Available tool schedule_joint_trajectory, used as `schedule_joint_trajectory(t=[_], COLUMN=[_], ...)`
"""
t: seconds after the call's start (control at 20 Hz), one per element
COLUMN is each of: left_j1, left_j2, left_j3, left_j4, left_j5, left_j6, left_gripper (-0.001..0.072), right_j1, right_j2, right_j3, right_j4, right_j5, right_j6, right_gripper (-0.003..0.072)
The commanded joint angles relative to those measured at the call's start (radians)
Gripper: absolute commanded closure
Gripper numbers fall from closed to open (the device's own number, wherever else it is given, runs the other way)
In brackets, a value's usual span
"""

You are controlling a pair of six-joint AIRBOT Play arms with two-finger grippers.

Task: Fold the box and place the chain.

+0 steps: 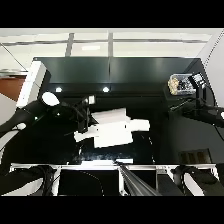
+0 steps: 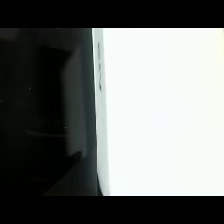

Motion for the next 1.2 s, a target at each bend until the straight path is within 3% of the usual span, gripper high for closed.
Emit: schedule_joint_trajectory(t=[0.0, 0.45, 0.65, 0.9, 1.15], left_j1=[-0.049, -0.061, -0.061, -0.061, -0.061], left_j2=[-0.012, -0.065, -0.065, -0.065, -0.065], left_j3=[-0.051, -0.049, -0.049, -0.049, -0.049], left_j4=[-0.006, -0.021, -0.021, -0.021, -0.021], left_j5=[0.067, 0.071, 0.072, 0.073, 0.072], left_j6=[0.161, 0.161, 0.161, 0.161, 0.161], left_gripper=[0.0679, 0.068, 0.068, 0.068, 0.068], right_j1=[0.005, 0.126, 0.134, 0.148, 0.325], right_j2=[-0.001, -0.006, -0.01, -0.102, -0.18], right_j3=[0.009, -0.04, -0.041, -0.069, -0.104], right_j4=[-0.104, -0.088, 0.062, 0.066, 0.058], right_j5=[0.076, 0.066, 0.021, 0.06, 0.061], right_j6=[-0.171, -0.278, -0.275, -0.432, -0.551], right_gripper=[-0.0015, -0.0015, -0.0016, -0.0023, -0.0022])
